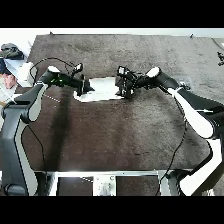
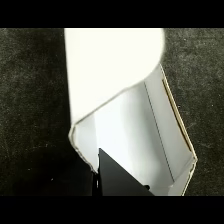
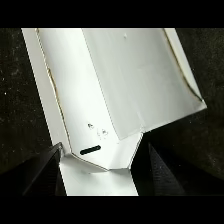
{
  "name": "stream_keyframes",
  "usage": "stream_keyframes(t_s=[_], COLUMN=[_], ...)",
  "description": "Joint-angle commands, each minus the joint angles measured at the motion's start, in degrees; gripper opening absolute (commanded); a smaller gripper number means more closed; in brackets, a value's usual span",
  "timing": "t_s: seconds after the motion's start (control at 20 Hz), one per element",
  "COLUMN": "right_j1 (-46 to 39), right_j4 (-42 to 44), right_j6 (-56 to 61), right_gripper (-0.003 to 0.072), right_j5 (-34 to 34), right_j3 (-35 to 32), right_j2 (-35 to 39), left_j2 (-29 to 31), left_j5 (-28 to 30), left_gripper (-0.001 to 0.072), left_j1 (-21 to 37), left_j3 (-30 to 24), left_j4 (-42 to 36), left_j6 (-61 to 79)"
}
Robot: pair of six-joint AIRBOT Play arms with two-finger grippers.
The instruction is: Fold the box and place the chain.
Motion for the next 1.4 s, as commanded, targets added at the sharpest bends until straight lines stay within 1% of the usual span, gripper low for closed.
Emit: stream_keyframes(t_s=[0.0, 0.15, 0.3, 0.4, 0.55, 1.35], right_j1=[0.0, -0.1, -0.5, -0.5, -0.6, -0.3], right_j4=[0.5, 0.6, 4.7, 5.1, 4.9, 4.3], right_j6=[0.3, 0.2, 0.0, -0.2, 0.2, -0.8], right_gripper=[0.059, 0.0591, 0.0591, 0.0591, 0.0591, 0.0589], right_j5=[3.9, 4.2, 6.3, 9.1, 12.0, 12.9], right_j3=[3.8, 5.5, 7.8, 9.9, 11.1, 11.3], right_j2=[-2.9, -4.5, -6.4, -8.0, -10.1, -12.6], left_j2=[0.0, 0.0, 0.0, 0.0, 0.0, 0.0], left_j5=[0.0, 0.0, 0.0, 0.0, 0.0, 0.0], left_gripper=[0.0011, 0.0011, 0.0011, 0.0011, 0.0011, 0.0011], left_j1=[0.0, 0.0, 0.0, 0.0, 0.0, 0.0], left_j3=[0.0, 0.0, 0.0, 0.0, 0.0, 0.0], left_j4=[0.0, 0.0, 0.0, 0.0, 0.0, 0.0], left_j6=[0.0, 0.0, 0.0, 0.0, 0.0, 0.0])
